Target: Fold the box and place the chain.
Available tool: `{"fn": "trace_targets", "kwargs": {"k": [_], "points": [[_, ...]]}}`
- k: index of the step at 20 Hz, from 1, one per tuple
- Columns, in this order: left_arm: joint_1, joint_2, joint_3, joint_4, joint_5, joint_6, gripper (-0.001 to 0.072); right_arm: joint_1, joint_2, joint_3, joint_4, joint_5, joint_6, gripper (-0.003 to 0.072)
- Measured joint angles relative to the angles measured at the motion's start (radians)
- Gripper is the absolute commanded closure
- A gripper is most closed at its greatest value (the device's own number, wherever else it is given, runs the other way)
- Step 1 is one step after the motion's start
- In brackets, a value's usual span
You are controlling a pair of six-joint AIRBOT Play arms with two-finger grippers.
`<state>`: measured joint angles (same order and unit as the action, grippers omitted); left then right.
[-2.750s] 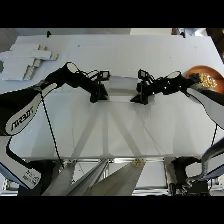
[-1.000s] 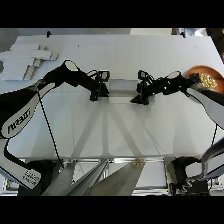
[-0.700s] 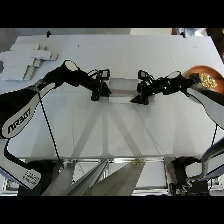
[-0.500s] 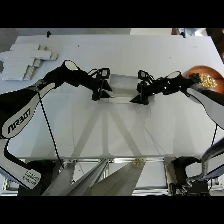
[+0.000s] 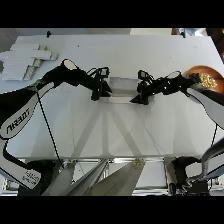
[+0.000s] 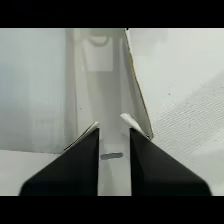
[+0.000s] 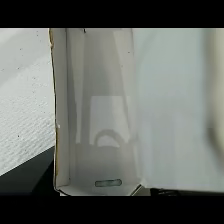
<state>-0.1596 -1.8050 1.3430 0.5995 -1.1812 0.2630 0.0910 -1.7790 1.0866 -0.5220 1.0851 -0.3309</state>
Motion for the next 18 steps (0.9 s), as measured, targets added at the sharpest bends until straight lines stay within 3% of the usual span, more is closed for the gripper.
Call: {"fn": "trace_targets", "kwargs": {"k": [2,8,12,18], "points": [[0.008,0.031,0.000,-0.007,-0.034,0.000,0.0680,0.001,0.000,0.000,0.001,-0.006,0.002,0.0351],[0.084,0.158,0.000,0.002,-0.121,-0.078,0.0702,0.000,0.000,0.000,0.000,-0.003,0.002,0.0351],[0.149,0.206,0.000,0.085,-0.120,-0.401,0.0703,0.000,0.000,0.000,0.000,-0.002,0.001,0.0351],[0.149,0.203,-0.026,0.407,-0.001,-1.030,0.0702,0.000,0.000,0.000,0.000,-0.001,0.001,0.0351]]}}
